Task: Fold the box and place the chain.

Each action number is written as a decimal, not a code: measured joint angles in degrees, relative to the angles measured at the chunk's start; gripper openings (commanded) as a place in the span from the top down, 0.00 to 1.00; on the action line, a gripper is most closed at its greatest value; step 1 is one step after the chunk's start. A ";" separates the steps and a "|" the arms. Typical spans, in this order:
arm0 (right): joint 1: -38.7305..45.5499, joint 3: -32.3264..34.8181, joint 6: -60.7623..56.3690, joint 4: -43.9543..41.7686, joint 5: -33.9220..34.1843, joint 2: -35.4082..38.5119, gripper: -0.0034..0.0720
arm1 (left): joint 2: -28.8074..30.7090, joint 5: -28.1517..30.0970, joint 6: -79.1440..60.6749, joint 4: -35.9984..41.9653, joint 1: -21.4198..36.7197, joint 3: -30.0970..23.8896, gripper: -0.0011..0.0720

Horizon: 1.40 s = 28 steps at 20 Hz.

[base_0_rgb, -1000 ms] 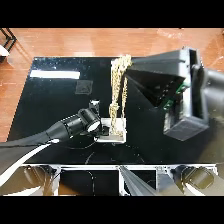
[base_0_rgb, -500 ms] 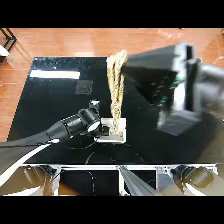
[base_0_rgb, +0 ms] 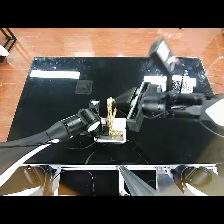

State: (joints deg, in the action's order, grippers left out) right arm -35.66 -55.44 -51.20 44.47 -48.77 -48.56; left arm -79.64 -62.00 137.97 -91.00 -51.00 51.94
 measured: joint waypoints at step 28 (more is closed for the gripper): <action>24.33 9.92 -6.03 4.39 -20.76 -3.34 0.05 | 0.37 1.18 0.17 -0.11 0.07 0.00 0.28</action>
State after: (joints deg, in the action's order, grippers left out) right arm -11.33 -45.52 -57.23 48.86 -69.54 -51.90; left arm -79.26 -60.82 138.15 -91.11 -50.94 51.94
